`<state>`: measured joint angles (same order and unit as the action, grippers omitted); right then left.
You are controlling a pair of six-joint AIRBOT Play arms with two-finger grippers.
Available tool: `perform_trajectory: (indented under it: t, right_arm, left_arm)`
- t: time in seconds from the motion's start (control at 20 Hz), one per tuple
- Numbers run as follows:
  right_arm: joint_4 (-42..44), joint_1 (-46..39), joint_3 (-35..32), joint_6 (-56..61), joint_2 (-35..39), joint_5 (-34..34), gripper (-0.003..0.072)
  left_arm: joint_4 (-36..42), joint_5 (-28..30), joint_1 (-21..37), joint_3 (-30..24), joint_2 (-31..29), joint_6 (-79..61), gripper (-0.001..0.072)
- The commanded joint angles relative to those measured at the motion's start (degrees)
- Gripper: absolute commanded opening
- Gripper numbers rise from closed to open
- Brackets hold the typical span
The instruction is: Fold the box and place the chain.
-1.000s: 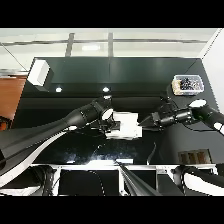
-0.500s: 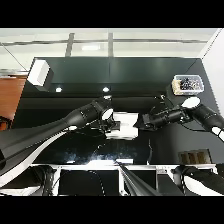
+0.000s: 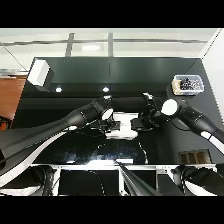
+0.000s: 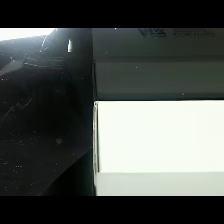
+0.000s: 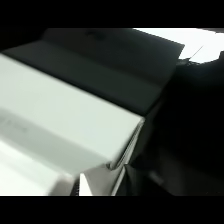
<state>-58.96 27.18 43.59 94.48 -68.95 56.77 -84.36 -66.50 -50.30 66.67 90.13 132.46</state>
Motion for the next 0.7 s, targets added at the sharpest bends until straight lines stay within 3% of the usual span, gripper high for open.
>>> perform_trajectory:
  t: [0.0,0.35,0.65]
  right_arm:
    - [-12.1,7.0,0.9,15.5,0.0,-5.9,0.0297]
    - [-23.3,12.9,5.7,27.4,-4.5,2.0,0.0297]
    - [-23.5,13.0,5.7,33.2,-6.2,4.7,0.0297]
  left_arm:
    - [0.0,0.1,0.0,0.0,0.0,0.0,0.0027]
    - [0.0,0.0,0.0,0.0,0.0,0.0,0.0027]
    - [0.0,0.0,0.0,0.0,0.0,0.0,0.0027]
